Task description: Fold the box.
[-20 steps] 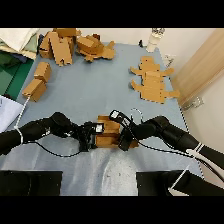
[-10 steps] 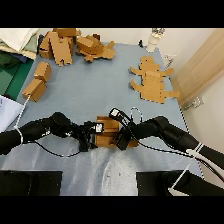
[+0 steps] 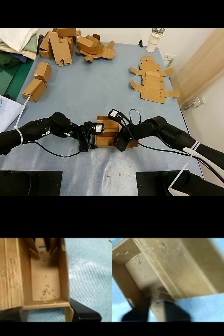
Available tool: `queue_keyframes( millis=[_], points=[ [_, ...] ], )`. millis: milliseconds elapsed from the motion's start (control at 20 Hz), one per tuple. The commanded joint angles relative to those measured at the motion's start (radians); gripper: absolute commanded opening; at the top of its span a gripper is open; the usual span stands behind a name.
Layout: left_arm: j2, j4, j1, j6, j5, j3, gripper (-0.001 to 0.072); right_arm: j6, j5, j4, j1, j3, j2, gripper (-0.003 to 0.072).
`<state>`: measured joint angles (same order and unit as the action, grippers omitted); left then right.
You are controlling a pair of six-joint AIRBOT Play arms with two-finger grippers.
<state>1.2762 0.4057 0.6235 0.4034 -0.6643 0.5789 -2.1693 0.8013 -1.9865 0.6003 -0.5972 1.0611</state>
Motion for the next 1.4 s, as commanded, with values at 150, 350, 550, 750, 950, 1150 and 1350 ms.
queue_keyframes(
  millis=[150,350,550,750,950,1150,1350],
  points=[
    [0.001,-0.001,0.000,-0.001,0.001,0.000,0.0322,-0.032,0.004,-0.059,0.001,0.000,0.017,0.0467],
    [0.001,-0.001,0.000,-0.001,0.001,0.000,0.0321,-0.031,0.004,-0.091,0.005,0.000,0.017,0.0467],
    [0.001,-0.001,0.000,-0.002,0.001,0.000,0.0322,-0.056,0.004,-0.092,0.032,0.000,0.018,0.0468],
    [0.001,-0.001,0.000,-0.001,0.001,0.000,0.0322,-0.057,0.004,-0.069,0.030,0.000,0.018,0.0468],
    [0.001,-0.001,0.000,-0.002,0.001,0.000,0.0322,-0.055,0.004,-0.033,0.029,0.000,0.018,0.0417],
    [0.001,-0.001,0.000,-0.001,0.001,0.000,0.0322,-0.053,-0.005,-0.032,0.029,-0.013,0.016,0.0027],
    [0.001,-0.001,0.000,-0.001,0.001,0.000,0.0321,-0.021,0.021,-0.037,0.029,-0.069,0.007,0.0005]
  ],
)
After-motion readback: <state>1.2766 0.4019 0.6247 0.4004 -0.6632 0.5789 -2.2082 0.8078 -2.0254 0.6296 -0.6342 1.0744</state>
